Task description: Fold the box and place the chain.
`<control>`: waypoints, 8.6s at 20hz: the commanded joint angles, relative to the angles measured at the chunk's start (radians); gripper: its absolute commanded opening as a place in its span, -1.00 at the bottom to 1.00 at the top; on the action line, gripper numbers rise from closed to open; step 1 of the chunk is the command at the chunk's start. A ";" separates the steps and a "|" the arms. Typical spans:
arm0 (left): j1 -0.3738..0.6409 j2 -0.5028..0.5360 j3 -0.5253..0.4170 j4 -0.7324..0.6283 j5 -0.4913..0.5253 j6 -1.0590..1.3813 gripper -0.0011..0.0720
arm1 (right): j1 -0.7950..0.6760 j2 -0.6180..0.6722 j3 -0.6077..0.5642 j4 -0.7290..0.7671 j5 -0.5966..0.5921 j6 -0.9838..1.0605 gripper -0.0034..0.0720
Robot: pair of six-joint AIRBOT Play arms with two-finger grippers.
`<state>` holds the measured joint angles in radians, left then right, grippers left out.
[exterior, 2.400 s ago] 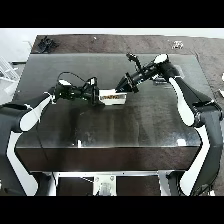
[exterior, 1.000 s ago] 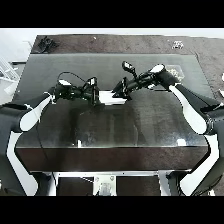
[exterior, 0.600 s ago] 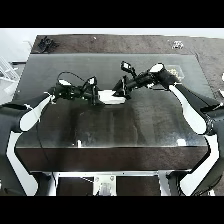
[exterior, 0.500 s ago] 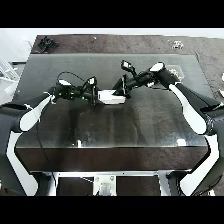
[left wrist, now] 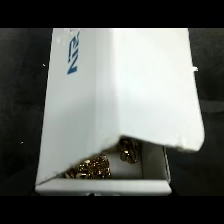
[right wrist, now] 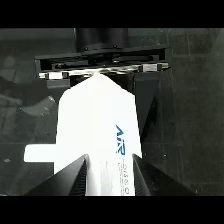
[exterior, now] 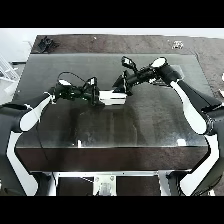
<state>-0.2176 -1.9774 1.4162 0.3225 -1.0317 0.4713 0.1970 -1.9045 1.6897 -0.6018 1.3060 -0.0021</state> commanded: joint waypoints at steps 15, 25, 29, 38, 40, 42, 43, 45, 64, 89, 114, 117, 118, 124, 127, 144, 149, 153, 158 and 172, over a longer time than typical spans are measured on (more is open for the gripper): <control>0.001 0.000 0.000 0.000 0.002 0.000 0.00 | 0.003 -0.001 -0.051 -0.031 -0.015 0.031 -0.18; 0.001 0.000 0.000 -0.001 0.002 0.000 0.00 | 0.003 0.025 -0.055 0.018 -0.057 0.017 -0.19; 0.001 0.000 0.000 -0.001 0.002 0.000 0.00 | 0.003 0.025 -0.078 0.014 -0.058 0.019 -0.19; 0.001 0.000 0.000 0.000 0.002 0.000 0.00 | 0.025 0.025 -0.108 0.006 -0.061 0.019 -0.25; 0.001 0.000 0.000 -0.001 0.002 0.000 0.00 | 0.028 0.025 -0.141 0.006 -0.061 0.020 -0.25; 0.001 0.000 0.000 -0.001 0.002 0.000 0.00 | 0.028 0.025 -0.167 0.007 -0.061 0.019 -0.25; 0.001 0.000 0.000 0.000 0.002 0.000 0.00 | 0.028 0.025 -0.173 0.007 -0.061 0.019 -0.25; 0.001 0.000 0.000 -0.001 0.002 0.000 0.00 | 0.028 0.025 -0.185 0.011 -0.061 0.019 -0.25; 0.001 0.000 0.000 -0.001 0.001 0.000 0.00 | -0.056 0.065 -0.312 0.137 -0.095 -0.006 -0.89; -0.002 0.000 0.000 -0.017 -0.016 0.000 0.00 | -0.176 0.747 -0.660 0.079 -0.403 0.350 -0.90; 0.359 0.452 -0.001 0.190 0.527 -0.744 -0.92 | -0.188 0.868 -0.929 0.093 -0.506 0.396 -0.90; 0.486 0.450 -0.011 0.251 0.489 -0.881 -0.92 | -0.188 0.864 -0.934 0.093 -0.510 0.395 -0.89; 0.521 0.449 -0.020 0.264 0.490 -0.911 -0.92 | -0.188 0.864 -0.941 0.093 -0.518 0.395 -0.89; 0.626 0.399 -0.066 0.390 0.468 -0.916 -0.92 | -0.188 0.864 -1.012 0.095 -0.566 0.395 -0.89; 0.626 0.340 -0.066 0.424 0.474 -0.909 -0.92 | -0.188 0.864 -1.025 0.094 -0.566 0.395 -0.89; 0.626 0.156 -0.054 0.428 0.694 -0.968 1.00 | -0.187 0.864 -1.025 0.129 -0.566 0.396 -0.68; 0.626 0.168 -0.053 0.483 0.679 -0.967 1.00 | -0.187 0.864 -1.024 0.150 -0.566 0.395 0.08; 0.626 0.267 -0.051 0.494 0.620 -0.908 1.00 | -0.187 0.864 -1.024 0.150 -0.566 0.395 0.51; 0.626 0.453 -0.051 0.480 0.456 -0.956 0.67 | -0.187 0.883 -1.023 0.150 -0.567 0.394 -0.61; 0.331 1.200 -0.541 0.131 0.612 -0.663 -0.93 | -0.187 1.466 -1.193 0.149 -1.002 0.422 -0.90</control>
<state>0.2192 -0.9245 1.0420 0.4904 -0.5808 -0.2726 0.0097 -0.5529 0.5663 -0.4515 0.3962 0.4141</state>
